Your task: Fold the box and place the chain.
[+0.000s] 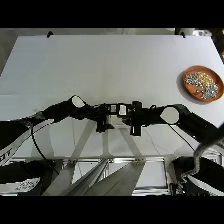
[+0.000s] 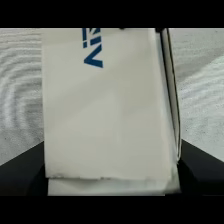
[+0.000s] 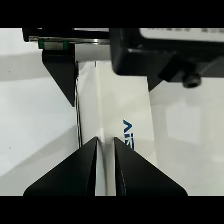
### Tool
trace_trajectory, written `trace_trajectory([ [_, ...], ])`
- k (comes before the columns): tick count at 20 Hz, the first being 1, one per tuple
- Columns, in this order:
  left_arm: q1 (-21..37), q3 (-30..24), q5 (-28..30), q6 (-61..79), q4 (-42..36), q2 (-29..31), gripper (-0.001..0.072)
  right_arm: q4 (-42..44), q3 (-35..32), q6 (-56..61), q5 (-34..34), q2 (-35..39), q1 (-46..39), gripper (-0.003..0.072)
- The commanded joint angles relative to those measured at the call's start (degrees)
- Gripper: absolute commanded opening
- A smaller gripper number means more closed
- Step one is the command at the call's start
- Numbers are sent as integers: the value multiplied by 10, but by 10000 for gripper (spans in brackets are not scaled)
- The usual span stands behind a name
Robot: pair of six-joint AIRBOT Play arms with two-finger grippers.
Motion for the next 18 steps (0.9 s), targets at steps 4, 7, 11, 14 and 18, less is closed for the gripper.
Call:
trace_trajectory([
  [4,0,0,0,-1,-2,0,387,3,-21,2,1,0,18,97],
  [7,0,0,0,-1,-2,0,387,2,-33,10,-4,0,18,97],
  [11,0,0,0,-1,-2,0,387,-2,-45,11,-17,0,18,96],
  [14,0,0,0,-1,-2,0,387,-14,-47,16,-30,0,17,44],
  [18,0,0,0,-1,-2,0,387,-20,-47,23,-33,0,17,48],
])
